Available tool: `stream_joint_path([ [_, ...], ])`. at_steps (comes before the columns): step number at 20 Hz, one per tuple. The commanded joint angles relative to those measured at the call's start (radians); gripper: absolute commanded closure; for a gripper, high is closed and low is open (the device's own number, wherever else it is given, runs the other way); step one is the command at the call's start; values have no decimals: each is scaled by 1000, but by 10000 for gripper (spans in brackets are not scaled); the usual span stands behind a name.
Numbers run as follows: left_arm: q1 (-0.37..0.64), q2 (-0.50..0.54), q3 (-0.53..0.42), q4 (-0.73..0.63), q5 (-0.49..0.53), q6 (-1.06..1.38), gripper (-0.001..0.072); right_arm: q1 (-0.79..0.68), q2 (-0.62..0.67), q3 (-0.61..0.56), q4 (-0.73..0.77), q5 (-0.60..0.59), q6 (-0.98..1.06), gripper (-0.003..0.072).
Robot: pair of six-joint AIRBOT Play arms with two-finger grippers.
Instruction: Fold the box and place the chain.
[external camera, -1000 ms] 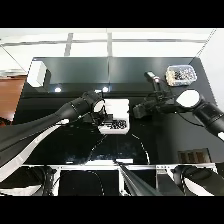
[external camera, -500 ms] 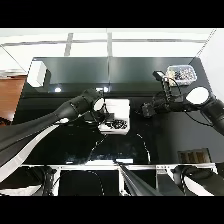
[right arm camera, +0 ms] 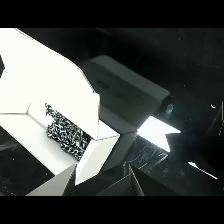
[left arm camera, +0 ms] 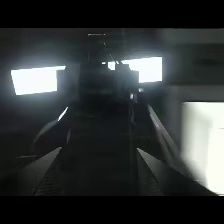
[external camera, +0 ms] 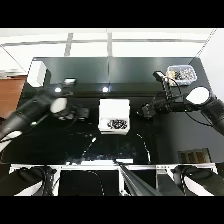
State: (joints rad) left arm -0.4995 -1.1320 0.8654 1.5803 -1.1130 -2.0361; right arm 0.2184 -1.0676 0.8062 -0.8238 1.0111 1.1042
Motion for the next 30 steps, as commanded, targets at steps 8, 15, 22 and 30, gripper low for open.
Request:
stream_joint_path([
  [8,272,6,-278,-970,114,1966,-4,0,0,1,0,-6,2,312],
  [15,208,-121,-227,-960,298,2285,-3,0,0,1,2,-8,2,312],
  [22,161,-214,-188,-906,252,2320,-2,0,0,1,3,-11,2,312],
  [30,148,-214,-188,-965,256,2321,-2,0,0,1,3,-30,2,312],
])
